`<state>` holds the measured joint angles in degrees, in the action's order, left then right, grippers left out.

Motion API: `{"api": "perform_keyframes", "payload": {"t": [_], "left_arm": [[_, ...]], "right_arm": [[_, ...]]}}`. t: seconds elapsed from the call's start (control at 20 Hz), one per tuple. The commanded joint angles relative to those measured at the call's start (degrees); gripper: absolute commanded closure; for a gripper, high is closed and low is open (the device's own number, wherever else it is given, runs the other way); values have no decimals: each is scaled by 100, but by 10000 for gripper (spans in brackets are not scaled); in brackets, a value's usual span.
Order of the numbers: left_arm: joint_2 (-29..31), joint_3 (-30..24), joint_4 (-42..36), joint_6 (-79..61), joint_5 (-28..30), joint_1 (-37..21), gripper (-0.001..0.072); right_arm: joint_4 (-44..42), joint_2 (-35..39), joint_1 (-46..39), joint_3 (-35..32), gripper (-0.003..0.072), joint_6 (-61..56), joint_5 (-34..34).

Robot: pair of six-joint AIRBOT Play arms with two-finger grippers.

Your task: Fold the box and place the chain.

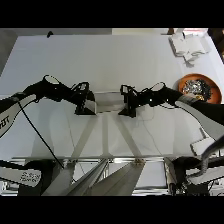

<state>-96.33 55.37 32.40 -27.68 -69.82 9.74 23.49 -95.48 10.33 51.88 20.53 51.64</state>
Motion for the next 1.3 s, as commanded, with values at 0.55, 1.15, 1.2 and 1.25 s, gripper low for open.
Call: {"api": "perform_keyframes", "payload": {"t": [0.55,1.15,1.2,1.25], "left_arm": [[164,-15,236,326,-289,-280,11],[151,-387,-199,964,28,-212,14],[149,-474,-284,957,186,-212,14],[146,-544,-374,907,310,-212,14]], "right_arm": [[-35,0,7,4,128,-15,4],[-35,0,7,4,128,-15,4],[-35,0,7,4,128,-15,4],[-35,-2,7,4,128,-15,4]]}}
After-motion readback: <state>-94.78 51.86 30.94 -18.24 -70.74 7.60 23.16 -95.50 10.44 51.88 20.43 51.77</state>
